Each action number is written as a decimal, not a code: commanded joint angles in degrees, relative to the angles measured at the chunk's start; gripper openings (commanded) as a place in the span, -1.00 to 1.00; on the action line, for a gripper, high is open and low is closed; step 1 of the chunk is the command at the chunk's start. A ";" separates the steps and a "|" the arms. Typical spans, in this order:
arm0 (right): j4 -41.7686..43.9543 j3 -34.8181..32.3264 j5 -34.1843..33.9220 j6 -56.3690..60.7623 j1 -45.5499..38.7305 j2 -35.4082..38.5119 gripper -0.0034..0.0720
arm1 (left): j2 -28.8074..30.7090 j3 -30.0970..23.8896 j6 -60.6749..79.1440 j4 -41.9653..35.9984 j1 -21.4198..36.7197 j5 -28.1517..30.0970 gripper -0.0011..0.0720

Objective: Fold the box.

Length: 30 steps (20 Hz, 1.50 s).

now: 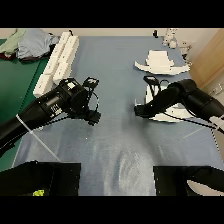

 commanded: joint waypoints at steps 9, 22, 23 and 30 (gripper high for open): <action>-12.35 4.07 -9.86 3.74 -9.94 -1.07 0.21 | 0.04 -0.02 0.02 -0.07 0.07 0.02 0.65; 16.00 9.14 -17.73 -33.16 -71.71 -12.74 0.20 | 0.04 -0.02 0.02 -0.09 0.07 5.81 0.65; 16.55 10.45 -18.97 -35.08 -72.98 -15.32 0.20 | 0.04 -0.02 0.02 -0.09 0.07 6.27 0.65; 21.22 18.69 -27.30 -43.85 -74.49 -28.30 0.20 | 0.04 -0.02 0.02 -0.09 0.07 9.27 0.65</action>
